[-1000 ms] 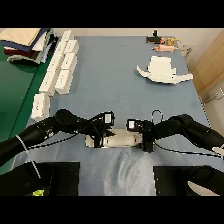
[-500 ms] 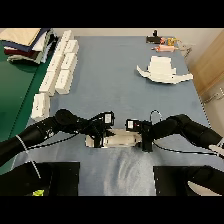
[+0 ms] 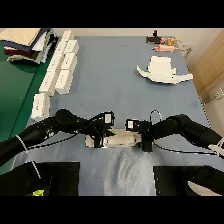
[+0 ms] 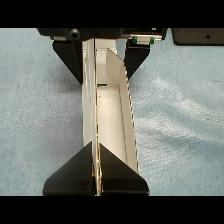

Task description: Fold the box.

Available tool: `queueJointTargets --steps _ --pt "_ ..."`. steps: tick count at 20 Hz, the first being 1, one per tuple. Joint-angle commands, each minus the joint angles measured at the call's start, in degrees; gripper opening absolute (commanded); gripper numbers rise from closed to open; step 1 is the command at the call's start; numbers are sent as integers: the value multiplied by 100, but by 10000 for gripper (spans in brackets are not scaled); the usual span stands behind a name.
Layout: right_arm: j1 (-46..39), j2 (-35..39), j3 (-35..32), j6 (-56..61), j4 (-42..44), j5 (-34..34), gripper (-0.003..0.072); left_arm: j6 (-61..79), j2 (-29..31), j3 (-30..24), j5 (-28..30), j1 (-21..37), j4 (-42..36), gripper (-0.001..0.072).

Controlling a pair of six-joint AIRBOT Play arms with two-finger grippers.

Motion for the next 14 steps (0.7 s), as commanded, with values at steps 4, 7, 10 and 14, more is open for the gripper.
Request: queueJointTargets --steps 4,7,10,14 --pt "-282 7 2 -949 577 -9 602 2 -2 0 0 -2 2 13" --pt "-544 9 2 -1478 1010 -304 602 2 -2 0 0 -2 2 13" --pt "-599 -4 -4 -1558 1137 -367 602 2 -2 0 0 -2 0 13" --pt "-629 -74 -4 -1556 1158 -363 602 2 -2 0 0 -2 2 13"
